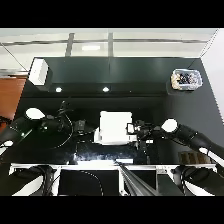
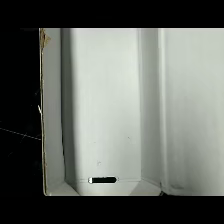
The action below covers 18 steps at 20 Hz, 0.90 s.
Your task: Fold the box and place the chain.
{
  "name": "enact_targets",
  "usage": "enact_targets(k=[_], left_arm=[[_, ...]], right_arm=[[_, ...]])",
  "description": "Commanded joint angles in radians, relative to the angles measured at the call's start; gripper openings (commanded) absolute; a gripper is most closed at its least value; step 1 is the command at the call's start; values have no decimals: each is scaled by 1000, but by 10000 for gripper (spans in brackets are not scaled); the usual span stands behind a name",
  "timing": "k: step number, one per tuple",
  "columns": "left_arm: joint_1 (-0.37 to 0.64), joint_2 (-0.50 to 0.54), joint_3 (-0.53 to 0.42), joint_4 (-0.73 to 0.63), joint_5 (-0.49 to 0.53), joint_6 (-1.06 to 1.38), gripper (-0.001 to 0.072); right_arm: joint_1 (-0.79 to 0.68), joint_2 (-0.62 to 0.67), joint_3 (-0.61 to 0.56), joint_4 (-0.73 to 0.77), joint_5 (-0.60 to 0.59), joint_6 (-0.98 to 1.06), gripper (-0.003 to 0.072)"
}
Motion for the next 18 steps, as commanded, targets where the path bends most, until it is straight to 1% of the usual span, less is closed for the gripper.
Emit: enact_targets(k=[1, 6, 8, 10, 15, 17, 18], left_arm=[[-96, 17, 29, 43, 49, 2, 711], [-246, 17, 31, 48, 191, -79, 710], [-296, 17, 33, 90, 264, -163, 709], [-343, 17, 43, 192, 313, -291, 708], [-454, 16, 86, 488, 347, -621, 708], [-481, 14, 106, 562, 336, -699, 708], [-489, 12, 114, 569, 336, -716, 708]], right_arm=[[0, 0, 0, 1, -7, 6, 481], [0, 0, 0, 1, -8, 6, 481], [0, 0, 0, 1, -8, 7, 481], [0, 0, 0, 1, -8, 7, 481], [0, 0, 0, 2, -9, 7, 481], [0, 0, 0, 1, -9, 7, 481], [0, 0, 0, 2, -9, 7, 481]])
